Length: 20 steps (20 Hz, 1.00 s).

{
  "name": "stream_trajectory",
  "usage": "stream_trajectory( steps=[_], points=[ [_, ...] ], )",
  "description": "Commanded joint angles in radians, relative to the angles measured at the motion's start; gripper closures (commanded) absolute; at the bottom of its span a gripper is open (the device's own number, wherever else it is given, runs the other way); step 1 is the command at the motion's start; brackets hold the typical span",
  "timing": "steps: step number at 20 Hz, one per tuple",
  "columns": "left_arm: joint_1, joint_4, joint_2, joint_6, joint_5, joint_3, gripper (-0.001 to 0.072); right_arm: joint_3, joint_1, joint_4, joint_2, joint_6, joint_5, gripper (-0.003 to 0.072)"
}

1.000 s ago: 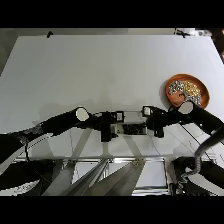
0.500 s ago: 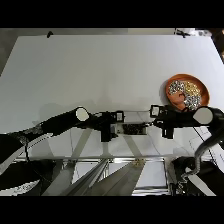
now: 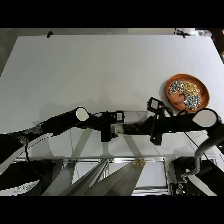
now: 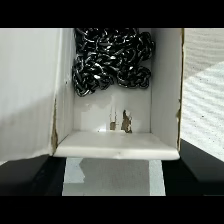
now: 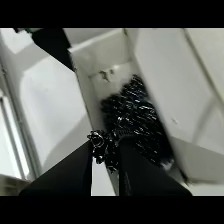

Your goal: Fold the box and place the chain.

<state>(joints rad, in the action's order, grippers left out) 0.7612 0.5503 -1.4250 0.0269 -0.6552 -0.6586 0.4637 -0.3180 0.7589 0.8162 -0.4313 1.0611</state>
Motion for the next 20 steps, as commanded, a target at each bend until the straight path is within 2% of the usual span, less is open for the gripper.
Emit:
stream_trajectory(
  steps=[1, 3, 4, 5, 6, 8, 9, 12, 13, 14, 15, 16, 20],
  points=[
    [0.001, 0.0, 0.001, 0.0, 0.0, 0.0, 0.0376, 0.001, -0.061, -0.056, 0.121, -0.027, -0.035, 0.0598],
    [0.001, 0.0, 0.001, 0.0, 0.0, 0.0, 0.0376, 0.001, -0.06, -0.056, 0.145, -0.088, -0.069, 0.0484],
    [0.001, 0.0, 0.001, 0.0, 0.0, 0.0, 0.0376, 0.005, -0.06, -0.057, 0.143, -0.098, -0.078, 0.0483],
    [0.001, 0.0, 0.001, 0.0, 0.0, 0.0, 0.0376, 0.013, -0.06, -0.057, 0.143, -0.107, -0.077, 0.0432],
    [0.001, 0.0, 0.001, 0.0, 0.0, 0.0, 0.0376, 0.025, -0.054, -0.059, 0.143, -0.13, -0.076, 0.0338],
    [0.001, 0.0, 0.001, 0.0, 0.0, 0.0, 0.0376, 0.066, -0.024, -0.06, 0.14, -0.178, -0.04, 0.0262],
    [0.001, 0.0, 0.001, 0.0, 0.0, 0.0, 0.0376, 0.097, -0.003, -0.059, 0.134, -0.186, 0.011, 0.0264],
    [0.001, 0.0, 0.001, 0.0, 0.0, 0.0, 0.0376, 0.25, 0.058, -0.049, 0.105, -0.195, 0.303, 0.0293],
    [0.001, 0.0, 0.001, 0.0, 0.0, 0.0, 0.0376, 0.31, 0.066, -0.026, 0.105, -0.201, 0.402, 0.0378],
    [0.001, 0.0, 0.001, 0.0, 0.0, 0.0, 0.0376, 0.37, 0.073, 0.023, 0.111, -0.2, 0.484, 0.0524],
    [0.001, 0.0, 0.001, 0.0, 0.0, 0.0, 0.0376, 0.424, 0.083, 0.077, 0.124, -0.2, 0.523, 0.0618],
    [0.001, 0.0, 0.001, 0.0, 0.0, 0.0, 0.0376, 0.465, 0.094, 0.107, 0.143, -0.2, 0.517, 0.0647],
    [0.001, 0.0, 0.001, 0.0, 0.0, 0.0, 0.0376, 0.548, 0.12, 0.094, 0.304, -0.166, 0.399, 0.0646]
  ],
)
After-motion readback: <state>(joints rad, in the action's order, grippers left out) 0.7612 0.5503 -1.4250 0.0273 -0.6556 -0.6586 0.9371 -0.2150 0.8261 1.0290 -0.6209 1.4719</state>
